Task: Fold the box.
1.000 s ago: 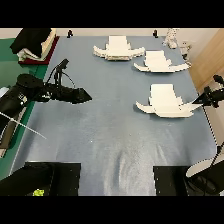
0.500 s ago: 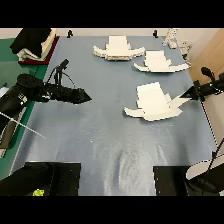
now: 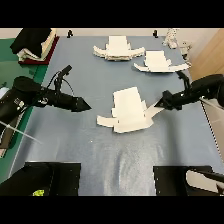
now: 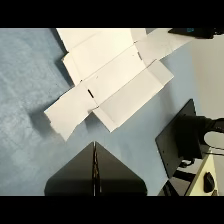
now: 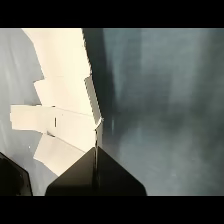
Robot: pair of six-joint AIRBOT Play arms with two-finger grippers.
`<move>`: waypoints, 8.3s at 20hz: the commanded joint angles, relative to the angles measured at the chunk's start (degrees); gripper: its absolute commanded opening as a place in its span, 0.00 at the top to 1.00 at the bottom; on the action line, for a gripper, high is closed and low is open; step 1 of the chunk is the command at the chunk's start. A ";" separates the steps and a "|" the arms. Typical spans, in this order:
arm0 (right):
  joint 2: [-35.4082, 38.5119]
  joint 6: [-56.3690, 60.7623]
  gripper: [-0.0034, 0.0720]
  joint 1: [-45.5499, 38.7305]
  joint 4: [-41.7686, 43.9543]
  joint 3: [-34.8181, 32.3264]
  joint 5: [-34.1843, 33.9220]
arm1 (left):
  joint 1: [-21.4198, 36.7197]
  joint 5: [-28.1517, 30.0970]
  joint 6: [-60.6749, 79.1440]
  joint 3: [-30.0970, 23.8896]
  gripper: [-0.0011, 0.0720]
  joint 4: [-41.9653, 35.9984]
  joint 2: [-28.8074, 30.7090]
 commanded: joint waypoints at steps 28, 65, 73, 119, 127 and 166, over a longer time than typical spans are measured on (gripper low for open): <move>17.57 -7.04 0.96 20.39 -1.25 -22.64 15.34 | 0.07 2.91 -0.55 -6.91 0.54 -0.04 -6.84; 19.21 -6.75 0.95 20.55 -1.38 -24.24 15.30 | -10.03 -11.85 22.80 8.33 0.96 -13.81 -38.16; 19.21 7.52 0.67 20.50 -32.33 -17.88 16.50 | -11.17 -12.17 36.89 11.23 0.97 -14.58 -35.32; 15.28 39.93 0.09 20.41 -45.68 -5.55 15.87 | -39.28 47.82 60.02 -12.83 0.97 0.35 -2.03; 15.28 39.98 0.09 20.41 -45.22 -5.55 15.91 | -46.14 64.89 60.22 -20.00 0.97 1.70 9.70; 15.28 39.98 0.09 20.44 -43.06 -5.55 17.38 | -25.66 18.80 53.99 -0.48 0.96 -1.25 -14.69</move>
